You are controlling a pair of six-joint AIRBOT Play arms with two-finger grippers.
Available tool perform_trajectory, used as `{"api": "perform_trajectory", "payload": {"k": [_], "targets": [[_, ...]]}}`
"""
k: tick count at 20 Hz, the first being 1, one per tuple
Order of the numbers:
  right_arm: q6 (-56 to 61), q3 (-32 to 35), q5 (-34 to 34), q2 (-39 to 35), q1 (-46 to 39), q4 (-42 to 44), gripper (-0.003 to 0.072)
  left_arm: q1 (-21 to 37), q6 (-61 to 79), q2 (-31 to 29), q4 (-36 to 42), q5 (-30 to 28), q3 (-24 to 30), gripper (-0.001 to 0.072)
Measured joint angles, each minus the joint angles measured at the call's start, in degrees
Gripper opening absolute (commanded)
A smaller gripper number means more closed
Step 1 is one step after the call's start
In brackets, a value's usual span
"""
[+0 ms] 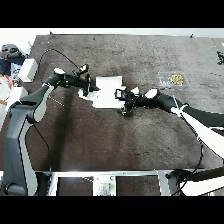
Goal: Fold the box and place the chain.
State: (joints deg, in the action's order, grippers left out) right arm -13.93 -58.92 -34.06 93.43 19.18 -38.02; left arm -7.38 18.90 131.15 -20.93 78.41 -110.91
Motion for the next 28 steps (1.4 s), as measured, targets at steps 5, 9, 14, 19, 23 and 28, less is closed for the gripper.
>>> {"api": "perform_trajectory", "payload": {"k": [5, 9, 14, 19, 23, 28], "targets": [[1.07, -0.13, 5.62, -0.17, 0.33, -0.48, 0.0684, 0.0, 0.0, 0.0, 0.04, -0.07, 0.0, 0.0013], [2.47, -0.52, 6.78, -1.81, -0.72, -0.39, 0.0685, 0.0, 0.0, 0.0, 0.07, -0.11, 0.0, 0.0013], [3.08, -4.57, 6.01, -2.4, -2.27, -0.39, 0.0684, 0.0, 0.0, 0.0, 0.04, -0.04, 0.0, 0.0013], [4.15, -10.56, 1.31, 0.68, -4.96, -0.46, 0.0686, 0.0, -0.02, 0.02, 0.04, -0.07, 0.0, 0.0013], [3.58, -15.19, -4.96, 3.17, -7.06, -0.76, 0.0686, 0.0, -0.02, 0.02, 0.02, -0.02, 0.0, 0.0013], [3.15, -21.35, -12.24, 7.58, -8.46, -1.05, 0.0685, 0.0, -0.02, 0.02, 0.0, 0.04, 0.0, 0.0013]]}}
